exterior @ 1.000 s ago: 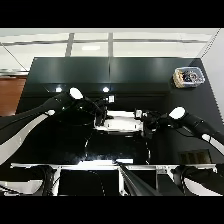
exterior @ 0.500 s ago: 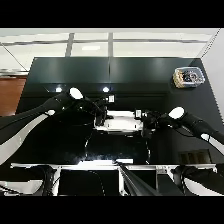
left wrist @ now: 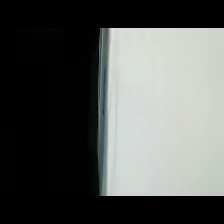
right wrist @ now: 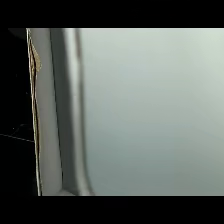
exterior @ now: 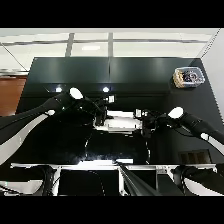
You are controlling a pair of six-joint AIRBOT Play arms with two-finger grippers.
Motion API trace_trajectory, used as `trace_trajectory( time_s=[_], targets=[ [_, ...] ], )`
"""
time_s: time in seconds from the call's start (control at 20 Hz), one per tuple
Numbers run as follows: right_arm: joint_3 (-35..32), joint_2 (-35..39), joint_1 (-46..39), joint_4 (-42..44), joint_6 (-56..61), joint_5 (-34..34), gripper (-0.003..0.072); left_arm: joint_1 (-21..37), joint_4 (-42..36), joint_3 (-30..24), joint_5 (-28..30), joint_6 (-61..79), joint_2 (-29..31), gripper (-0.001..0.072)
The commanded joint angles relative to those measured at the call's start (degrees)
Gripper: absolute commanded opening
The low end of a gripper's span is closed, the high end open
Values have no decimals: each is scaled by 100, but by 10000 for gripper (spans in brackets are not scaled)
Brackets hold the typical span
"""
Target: Fold the box and place the chain.
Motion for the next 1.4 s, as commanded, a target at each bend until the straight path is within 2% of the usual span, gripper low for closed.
trace_trajectory(
  time_s=[0.0,0.05,0.1,0.15,0.2,0.25,0.3,0.5,0.55,0.6,0.65,0.7,0.8,0.9,0.95,1.1,1.35],
  targets=[
    [-4,-2,11,-33,0,7,458,7,4,11,-39,-39,57,102],
    [-4,-2,11,-33,0,7,426,11,11,17,-20,-166,109,199],
    [-4,-2,11,-33,0,9,426,28,46,42,-22,-339,162,238],
    [-4,-2,11,-33,0,11,425,68,79,55,-26,-494,236,246],
    [-4,-2,11,-33,0,20,425,122,190,55,-46,-603,345,364],
    [-4,-2,11,-33,-2,24,424,175,286,55,-46,-772,479,512],
    [-4,-2,11,-33,-7,35,424,236,363,57,-59,-970,629,537],
    [-4,-2,70,-35,-15,52,401,525,1178,55,-669,-2020,1462,536],
    [-4,-2,101,-37,-24,48,402,564,1532,55,-874,-2557,1668,530],
    [-4,-2,120,-42,-26,44,307,557,1919,55,-1246,-3145,1897,367],
    [-4,-2,118,-42,-26,46,118,501,2225,48,-1604,-3407,2116,153],
    [-4,-2,118,-39,-26,44,103,446,2319,9,-1902,-3622,2293,23],
    [-4,-2,118,-39,-26,44,102,234,2006,-186,-2256,-4168,2538,20],
    [-4,-2,118,-37,-26,42,103,-149,1661,-584,-2159,-4424,2586,20],
    [-4,-2,118,-37,-26,42,102,-363,1547,-833,-1891,-4424,2573,20],
    [-4,-2,118,-35,-26,37,102,-894,680,-1550,42,-4446,2553,21],
    [-4,-2,118,-33,-24,17,102,-785,-682,-1746,2627,-4260,2520,24]
  ],
)
